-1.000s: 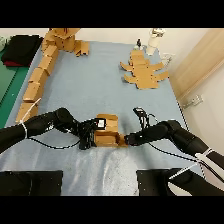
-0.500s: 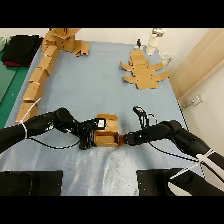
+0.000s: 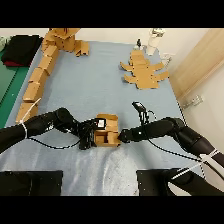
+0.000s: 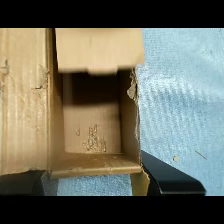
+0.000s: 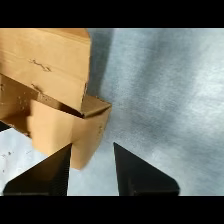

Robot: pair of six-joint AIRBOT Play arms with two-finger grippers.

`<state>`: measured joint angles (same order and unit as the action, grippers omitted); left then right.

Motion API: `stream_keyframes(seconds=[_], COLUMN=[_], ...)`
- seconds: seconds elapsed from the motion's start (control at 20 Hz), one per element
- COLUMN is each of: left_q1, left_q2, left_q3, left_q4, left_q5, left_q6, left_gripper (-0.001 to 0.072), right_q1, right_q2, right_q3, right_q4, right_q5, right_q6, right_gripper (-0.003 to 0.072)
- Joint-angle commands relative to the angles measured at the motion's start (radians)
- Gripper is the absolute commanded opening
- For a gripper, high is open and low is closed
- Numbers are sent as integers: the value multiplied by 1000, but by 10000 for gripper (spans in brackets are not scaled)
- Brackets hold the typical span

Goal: Fold the box.

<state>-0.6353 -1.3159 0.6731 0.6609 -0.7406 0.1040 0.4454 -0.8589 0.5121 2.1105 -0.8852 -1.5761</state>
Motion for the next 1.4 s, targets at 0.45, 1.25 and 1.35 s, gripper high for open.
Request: stream_keyframes(seconds=[0.45, 1.25, 1.35], left_q1=[1, 1, 1], left_q2=[0, 0, 0], left_q3=[0, 0, 0], left_q4=[0, 0, 0], left_q5=[0, 0, 0], left_q6=[0, 0, 0], left_gripper=[343, 343, 343], right_q1=[97, 447, 447], right_q2=[-74, -485, -520], right_q3=[50, 504, 507], right_q4=[-117, -581, -572], right_q5=[-14, -370, -378], right_q6=[232, 950, 952], right_gripper=[415, 400, 400])
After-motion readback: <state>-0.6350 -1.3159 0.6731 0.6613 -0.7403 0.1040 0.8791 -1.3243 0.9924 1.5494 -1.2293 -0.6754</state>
